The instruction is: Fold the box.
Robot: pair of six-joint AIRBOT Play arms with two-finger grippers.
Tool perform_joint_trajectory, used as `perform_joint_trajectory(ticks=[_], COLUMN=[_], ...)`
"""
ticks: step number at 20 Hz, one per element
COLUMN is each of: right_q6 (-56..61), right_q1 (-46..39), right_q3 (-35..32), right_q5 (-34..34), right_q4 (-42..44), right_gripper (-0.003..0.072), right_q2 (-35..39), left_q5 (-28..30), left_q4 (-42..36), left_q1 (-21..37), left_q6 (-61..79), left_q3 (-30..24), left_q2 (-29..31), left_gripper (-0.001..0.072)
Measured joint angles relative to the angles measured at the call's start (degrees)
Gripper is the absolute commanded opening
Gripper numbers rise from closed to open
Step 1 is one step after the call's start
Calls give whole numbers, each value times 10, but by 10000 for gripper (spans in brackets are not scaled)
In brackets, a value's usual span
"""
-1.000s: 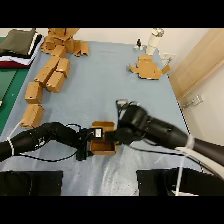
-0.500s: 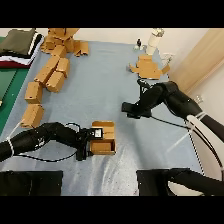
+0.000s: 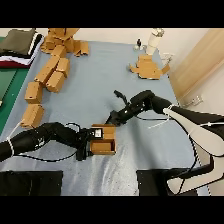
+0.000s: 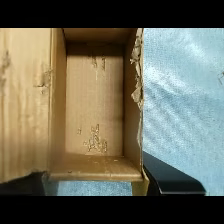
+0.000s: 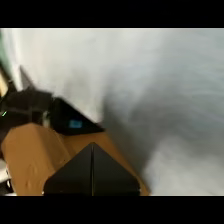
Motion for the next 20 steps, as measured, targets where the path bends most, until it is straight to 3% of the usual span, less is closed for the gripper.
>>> perform_joint_trajectory(ticks=[4,9,19,20], right_q6=[-111,-166,-193,-196], right_q1=[44,94,181,195], right_q3=[-102,-213,-252,-252], right_q5=[-6,105,248,255], right_q4=[55,35,-81,-108], right_gripper=[1,1,4,41], right_q2=[74,198,373,385], left_q5=[0,0,0,0], left_q4=[0,0,0,0], left_q1=[0,0,0,0], left_q6=[0,0,0,0], left_q3=[0,0,0,0], left_q2=[0,0,0,0], left_gripper=[466,467,466,467])
